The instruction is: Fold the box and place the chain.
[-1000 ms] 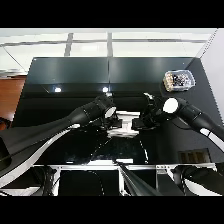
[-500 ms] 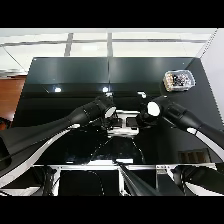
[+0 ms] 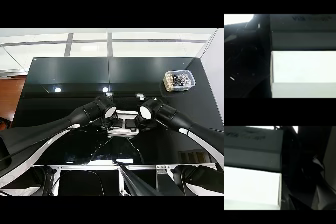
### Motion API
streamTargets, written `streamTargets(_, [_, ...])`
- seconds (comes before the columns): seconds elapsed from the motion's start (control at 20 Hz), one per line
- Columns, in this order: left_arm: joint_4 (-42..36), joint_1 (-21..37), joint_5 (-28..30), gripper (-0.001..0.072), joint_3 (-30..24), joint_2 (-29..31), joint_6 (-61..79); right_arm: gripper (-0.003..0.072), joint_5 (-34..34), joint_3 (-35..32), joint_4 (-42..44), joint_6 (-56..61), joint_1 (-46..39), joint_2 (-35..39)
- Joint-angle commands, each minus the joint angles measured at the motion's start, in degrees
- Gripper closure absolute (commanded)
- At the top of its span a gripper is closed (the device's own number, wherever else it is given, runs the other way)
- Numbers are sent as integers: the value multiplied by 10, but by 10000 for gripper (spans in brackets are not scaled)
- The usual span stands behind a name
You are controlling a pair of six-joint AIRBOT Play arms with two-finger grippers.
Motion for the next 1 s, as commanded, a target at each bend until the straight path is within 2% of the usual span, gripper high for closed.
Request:
streamTargets(0.0, [0, 0, -1, 686, 0, 0, 0, 400, 10, 1, -2, 7, 2, -9])
streamTargets(0.05, [0, 0, -2, 686, 0, 0, 0, 524, 10, 1, -2, 7, 2, -9])
streamTargets(0.1, [0, 0, -2, 686, 0, 0, 0, 613, 10, 1, -2, 7, 2, -9])
streamTargets(0.15, [0, 0, -2, 686, 0, 0, 0, 672, 11, 1, -2, 7, 2, -9])
streamTargets(0.5, [0, 0, -1, 686, 0, 0, 0, 670, 10, 1, -2, 7, 2, -9])
streamTargets(0.55, [0, 0, -1, 686, 0, 0, 0, 645, 9, 1, -2, 7, 2, -9])
streamTargets(0.6, [0, 0, -1, 686, 0, 0, 0, 476, 8, 1, -2, 7, 2, -9])
streamTargets(0.65, [0, 0, -1, 686, 0, 0, 0, 360, 9, 1, -2, 7, 2, -9])
streamTargets(0.9, [0, 0, -1, 686, 0, 0, 0, 367, 6, 1, -2, 7, 2, -9])
streamTargets(0.95, [0, 0, -1, 686, 0, 0, 0, 580, 4, 1, -2, 7, 2, -9])
